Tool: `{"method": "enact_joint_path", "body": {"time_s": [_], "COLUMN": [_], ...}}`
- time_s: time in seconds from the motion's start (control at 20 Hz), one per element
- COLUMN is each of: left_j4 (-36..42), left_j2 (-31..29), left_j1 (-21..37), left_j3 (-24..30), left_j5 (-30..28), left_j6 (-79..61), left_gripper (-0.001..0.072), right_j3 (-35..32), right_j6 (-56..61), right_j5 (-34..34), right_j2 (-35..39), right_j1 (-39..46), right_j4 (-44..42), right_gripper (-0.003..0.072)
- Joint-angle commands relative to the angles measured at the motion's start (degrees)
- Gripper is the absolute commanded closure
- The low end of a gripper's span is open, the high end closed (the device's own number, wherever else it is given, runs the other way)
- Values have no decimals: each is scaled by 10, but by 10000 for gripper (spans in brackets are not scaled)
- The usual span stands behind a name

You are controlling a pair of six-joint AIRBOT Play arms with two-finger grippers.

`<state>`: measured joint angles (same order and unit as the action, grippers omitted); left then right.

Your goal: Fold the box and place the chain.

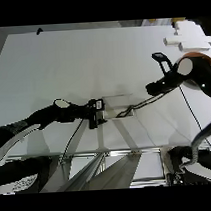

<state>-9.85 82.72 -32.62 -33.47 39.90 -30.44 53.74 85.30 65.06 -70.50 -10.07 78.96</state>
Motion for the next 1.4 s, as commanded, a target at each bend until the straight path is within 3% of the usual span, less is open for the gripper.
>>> {"method": "enact_joint_path", "body": {"time_s": [0.0, 0.35, 0.95, 1.0, 1.15, 1.35], "left_j4": [0, 0, 0, 0, 0, 0], "left_j2": [0, 0, 0, 0, 0, 0], "left_j1": [0, 0, 0, 0, 0, 0], "left_j3": [0, 0, 0, 0, 0, 0], "left_j5": [0, 0, 0, 0, 0, 0], "left_j6": [0, 0, 0, 0, 0, 0], "left_gripper": [621, 621, 621, 621, 621, 621], "right_j3": [-35, -63, -63, -63, -63, -63], "right_j6": [63, 135, 139, 139, 132, 84], "right_j5": [-64, -107, -115, -119, -127, -108], "right_j2": [-29, -38, -86, -86, -85, -57], "right_j1": [4, 4, 4, 4, 4, 0], "right_j4": [8, 38, 38, 38, 37, 37], "right_gripper": [421, 442, 469, 479, 668, 670]}}
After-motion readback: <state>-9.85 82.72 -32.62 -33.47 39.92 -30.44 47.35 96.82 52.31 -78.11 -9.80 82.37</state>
